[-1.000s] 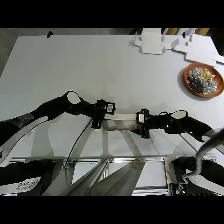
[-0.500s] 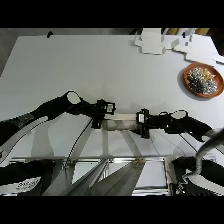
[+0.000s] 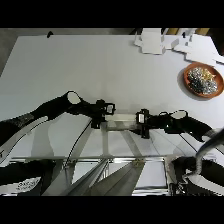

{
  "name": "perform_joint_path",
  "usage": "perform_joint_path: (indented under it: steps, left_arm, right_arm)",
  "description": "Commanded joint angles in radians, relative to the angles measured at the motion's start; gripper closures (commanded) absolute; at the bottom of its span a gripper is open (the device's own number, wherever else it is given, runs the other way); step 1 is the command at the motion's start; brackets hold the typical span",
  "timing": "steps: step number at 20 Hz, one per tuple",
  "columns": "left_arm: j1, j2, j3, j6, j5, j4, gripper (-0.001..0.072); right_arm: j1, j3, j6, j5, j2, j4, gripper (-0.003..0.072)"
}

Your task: Fold the box and place the chain.

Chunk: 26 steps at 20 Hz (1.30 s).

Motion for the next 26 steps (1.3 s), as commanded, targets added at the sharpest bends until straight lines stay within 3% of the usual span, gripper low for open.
perform_joint_path:
  steps: [1, 5, 7, 8, 13, 16, 17, 18, 19, 20, 21, 23, 26]
  left_arm:
    - [0.003, 0.004, 0.000, -0.006, -0.005, 0.000, 0.0365]
    - [0.003, 0.029, 0.000, -0.019, -0.005, 0.031, 0.0330]
    - [0.003, 0.043, 0.000, -0.075, 0.006, 0.045, 0.0046]
    - [0.003, 0.049, 0.000, -0.128, 0.010, 0.069, 0.0015]
    - [0.003, 0.097, 0.000, -0.449, -0.003, 0.356, 0.0016]
    - [0.003, 0.166, 0.000, -0.650, -0.069, 0.494, 0.0027]
    - [0.002, 0.197, 0.000, -0.699, -0.113, 0.511, 0.0152]
    - [0.000, 0.233, 0.000, -0.724, -0.167, 0.525, 0.0399]
    - [0.000, 0.267, 0.000, -0.722, -0.230, 0.520, 0.0574]
    - [0.000, 0.305, 0.000, -0.722, -0.291, 0.518, 0.0662]
    - [-0.001, 0.339, 0.000, -0.725, -0.339, 0.516, 0.0708]
    - [-0.017, 0.406, 0.000, -0.769, -0.397, 0.514, 0.0708]
    - [-0.082, 0.462, 0.000, -0.810, -0.402, 0.477, 0.0708]
  right_arm:
    - [0.001, -0.001, 0.002, -0.002, 0.000, 0.003, 0.0387]
    - [0.001, -0.001, 0.002, -0.002, 0.001, 0.003, 0.0387]
    - [0.001, -0.001, 0.002, -0.002, 0.000, 0.003, 0.0387]
    - [0.001, -0.001, 0.002, -0.002, 0.000, 0.003, 0.0387]
    - [0.001, -0.001, 0.002, -0.002, 0.000, 0.003, 0.0387]
    - [0.001, -0.001, 0.002, -0.002, 0.000, 0.003, 0.0387]
    - [0.001, -0.001, 0.002, -0.002, 0.001, 0.003, 0.0387]
    - [0.001, -0.001, 0.002, -0.002, 0.000, 0.003, 0.0387]
    - [0.001, -0.001, 0.002, -0.002, 0.000, 0.003, 0.0387]
    - [0.001, -0.001, 0.002, -0.002, 0.000, 0.003, 0.0387]
    - [0.001, -0.001, 0.002, -0.002, 0.000, 0.003, 0.0387]
    - [0.001, -0.001, 0.002, -0.002, 0.000, 0.003, 0.0387]
    - [0.001, -0.001, 0.002, -0.002, 0.001, 0.003, 0.0387]
